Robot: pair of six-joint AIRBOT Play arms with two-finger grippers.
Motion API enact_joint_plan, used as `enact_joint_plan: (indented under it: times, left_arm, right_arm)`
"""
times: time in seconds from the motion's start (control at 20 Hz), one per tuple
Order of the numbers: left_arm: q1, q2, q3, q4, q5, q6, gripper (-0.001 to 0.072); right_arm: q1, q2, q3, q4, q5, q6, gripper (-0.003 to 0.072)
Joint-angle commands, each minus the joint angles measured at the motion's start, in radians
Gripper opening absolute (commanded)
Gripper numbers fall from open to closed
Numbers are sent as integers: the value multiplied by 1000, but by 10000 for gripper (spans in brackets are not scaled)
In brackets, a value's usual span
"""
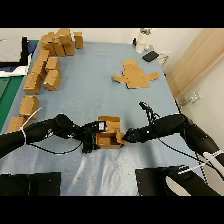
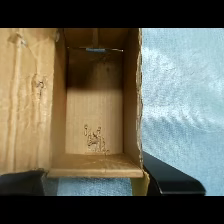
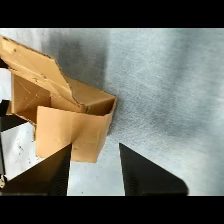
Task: Fold the box.
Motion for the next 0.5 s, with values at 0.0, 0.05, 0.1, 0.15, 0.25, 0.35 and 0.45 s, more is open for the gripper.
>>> enact_joint_plan:
  times: [0.0,0.05,0.1,0.15,0.25,0.35,0.45]
  left_arm:
    - [0,0,1,0,0,0,517]
    - [0,0,1,0,0,0,517]
    - [0,0,1,0,0,0,517]
    - [0,0,1,0,0,0,517]
    - [0,0,1,0,0,0,517]
    - [0,0,1,0,0,0,518]
    - [0,0,1,0,0,0,517]
  right_arm:
    - [20,-2,6,16,18,48,465]
    - [50,-3,8,6,37,84,461]
    - [93,-7,11,-20,62,136,445]
    - [140,-18,18,-70,89,228,431]
    - [228,-45,46,-186,111,378,423]
    - [311,-72,93,-292,121,538,423]
    - [391,-103,147,-397,107,686,421]
